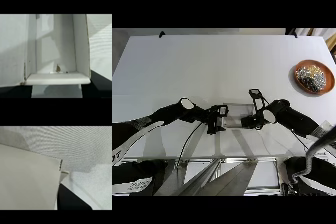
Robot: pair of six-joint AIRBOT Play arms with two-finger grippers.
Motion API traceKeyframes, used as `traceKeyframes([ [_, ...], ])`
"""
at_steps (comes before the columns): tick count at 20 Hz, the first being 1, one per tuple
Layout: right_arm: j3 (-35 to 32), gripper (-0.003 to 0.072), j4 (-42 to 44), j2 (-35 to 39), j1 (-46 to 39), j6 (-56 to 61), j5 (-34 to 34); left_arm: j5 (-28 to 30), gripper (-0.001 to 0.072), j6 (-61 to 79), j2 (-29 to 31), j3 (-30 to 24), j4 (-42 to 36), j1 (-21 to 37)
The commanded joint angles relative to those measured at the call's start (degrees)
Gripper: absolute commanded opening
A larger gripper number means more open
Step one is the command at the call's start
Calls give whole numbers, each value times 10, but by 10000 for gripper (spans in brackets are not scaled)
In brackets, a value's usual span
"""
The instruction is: Fold the box and place the chain.
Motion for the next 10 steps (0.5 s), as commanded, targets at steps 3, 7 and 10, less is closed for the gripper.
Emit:
traceKeyframes([
  [3,0,220,-27,0,1,19,-4,1,253,-3,0,0,-1,0],
  [7,0,231,-48,0,1,33,-2,1,253,-3,0,0,-1,0],
  [10,0,306,-74,-1,14,65,-5,1,253,-3,0,0,-1,0],
])
